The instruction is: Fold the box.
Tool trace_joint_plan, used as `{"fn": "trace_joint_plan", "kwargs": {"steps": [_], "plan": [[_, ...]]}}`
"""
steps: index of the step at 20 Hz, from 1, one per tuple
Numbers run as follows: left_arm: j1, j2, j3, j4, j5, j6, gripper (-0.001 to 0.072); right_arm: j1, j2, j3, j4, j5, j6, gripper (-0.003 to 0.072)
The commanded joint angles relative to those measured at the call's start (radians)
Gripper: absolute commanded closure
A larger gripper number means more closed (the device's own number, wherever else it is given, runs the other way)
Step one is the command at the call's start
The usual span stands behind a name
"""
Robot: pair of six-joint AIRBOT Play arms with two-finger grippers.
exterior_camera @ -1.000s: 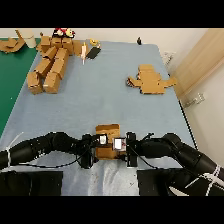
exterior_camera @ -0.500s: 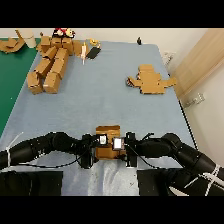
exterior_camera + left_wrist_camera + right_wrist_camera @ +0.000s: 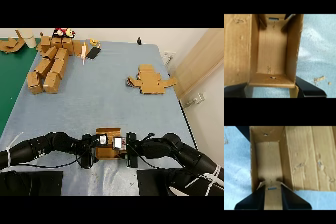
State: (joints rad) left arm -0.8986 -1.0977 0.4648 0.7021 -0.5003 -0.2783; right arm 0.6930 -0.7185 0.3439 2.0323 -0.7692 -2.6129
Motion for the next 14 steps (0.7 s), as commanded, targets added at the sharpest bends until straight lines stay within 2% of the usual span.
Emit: {"fn": "trace_joint_plan", "kwargs": {"steps": [1, 3, 5, 8, 11, 14], "plan": [[0.001, 0.000, 0.000, 0.000, 0.000, 0.000, 0.0195, 0.000, 0.040, 0.002, -0.131, -0.038, 0.196, 0.0402], [0.001, 0.000, 0.000, 0.000, 0.000, 0.000, 0.0196, 0.000, 0.074, 0.002, -0.216, -0.079, 0.333, 0.0491], [0.001, 0.000, 0.000, 0.000, 0.000, 0.000, 0.0195, 0.000, 0.106, 0.002, -0.267, -0.117, 0.437, 0.0516], [0.001, 0.000, 0.000, 0.000, 0.000, 0.000, 0.0196, 0.000, 0.163, 0.025, -0.379, -0.164, 0.662, 0.0682], [0.001, 0.000, 0.000, 0.000, 0.000, 0.000, 0.0196, -0.004, 0.210, 0.096, -0.536, -0.232, 1.081, 0.0683], [0.001, 0.000, 0.000, 0.000, 0.000, 0.000, 0.0196, -0.061, 0.214, 0.130, -0.606, -0.388, 1.493, 0.0683]]}}
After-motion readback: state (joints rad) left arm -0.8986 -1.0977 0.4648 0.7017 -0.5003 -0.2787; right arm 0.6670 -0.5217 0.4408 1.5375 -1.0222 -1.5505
